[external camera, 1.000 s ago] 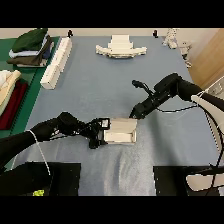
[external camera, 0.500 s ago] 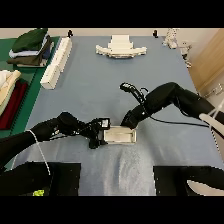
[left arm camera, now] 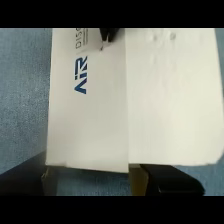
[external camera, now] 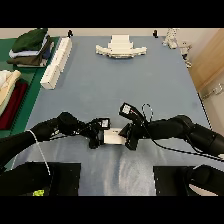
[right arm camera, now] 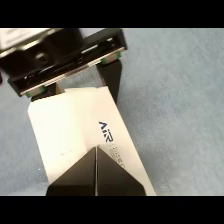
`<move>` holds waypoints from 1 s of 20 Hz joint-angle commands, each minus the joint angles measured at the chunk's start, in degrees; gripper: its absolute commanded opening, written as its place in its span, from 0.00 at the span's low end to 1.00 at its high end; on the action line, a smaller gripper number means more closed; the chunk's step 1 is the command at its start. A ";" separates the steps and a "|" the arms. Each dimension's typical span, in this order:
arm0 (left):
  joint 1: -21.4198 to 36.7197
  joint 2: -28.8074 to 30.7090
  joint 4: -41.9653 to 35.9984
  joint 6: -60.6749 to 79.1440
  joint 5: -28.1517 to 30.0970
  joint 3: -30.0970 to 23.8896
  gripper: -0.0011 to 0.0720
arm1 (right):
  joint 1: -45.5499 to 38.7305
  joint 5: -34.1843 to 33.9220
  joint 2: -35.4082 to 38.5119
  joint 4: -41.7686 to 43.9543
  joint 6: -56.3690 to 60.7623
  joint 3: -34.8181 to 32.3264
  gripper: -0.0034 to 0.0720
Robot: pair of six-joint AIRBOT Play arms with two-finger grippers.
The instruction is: Fold the box.
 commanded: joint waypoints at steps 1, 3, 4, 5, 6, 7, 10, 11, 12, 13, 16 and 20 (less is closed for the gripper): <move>0.02 -0.02 0.02 0.00 0.00 0.07 0.68 | 2.86 2.80 1.38 -4.37 -0.17 -1.68 0.07; 0.02 -0.02 0.02 0.00 0.00 0.07 0.68 | 3.52 3.23 1.42 -6.23 -0.22 -1.66 0.07; 0.02 -0.02 0.02 0.00 0.02 0.07 0.68 | 3.52 3.50 1.55 -6.23 -1.09 -1.55 0.07; 0.02 -0.02 0.02 0.00 0.02 0.07 0.68 | 3.52 3.50 1.84 -6.25 -2.23 -1.27 0.08; 0.02 -0.02 0.02 0.00 0.02 0.07 0.68 | 3.52 3.48 2.14 -6.25 -3.06 -0.70 0.11; 0.02 -0.02 0.02 0.00 0.02 0.07 0.68 | 3.52 3.39 2.40 -6.23 -3.50 -0.04 0.24; 0.02 -0.02 0.02 -0.02 0.02 0.07 0.68 | 3.52 2.75 2.36 -6.23 -4.02 1.53 0.54; 0.02 -0.02 0.02 0.00 0.02 0.07 0.68 | 3.52 2.23 2.27 -6.23 -5.38 1.55 0.59; 0.02 -0.02 0.02 0.00 0.02 0.07 0.68 | 3.87 0.79 2.14 -6.19 -7.48 1.53 0.69; 0.02 -0.02 0.02 0.00 0.02 0.07 0.68 | 4.48 -0.61 1.95 -6.19 -8.28 1.53 0.76; 0.02 -0.02 0.02 0.00 0.02 0.07 0.68 | 6.78 -2.60 0.24 -6.78 -9.68 1.51 0.77; 0.02 -0.02 0.02 0.00 0.02 0.07 0.68 | 7.37 -0.31 -2.86 -9.51 -11.30 1.55 0.77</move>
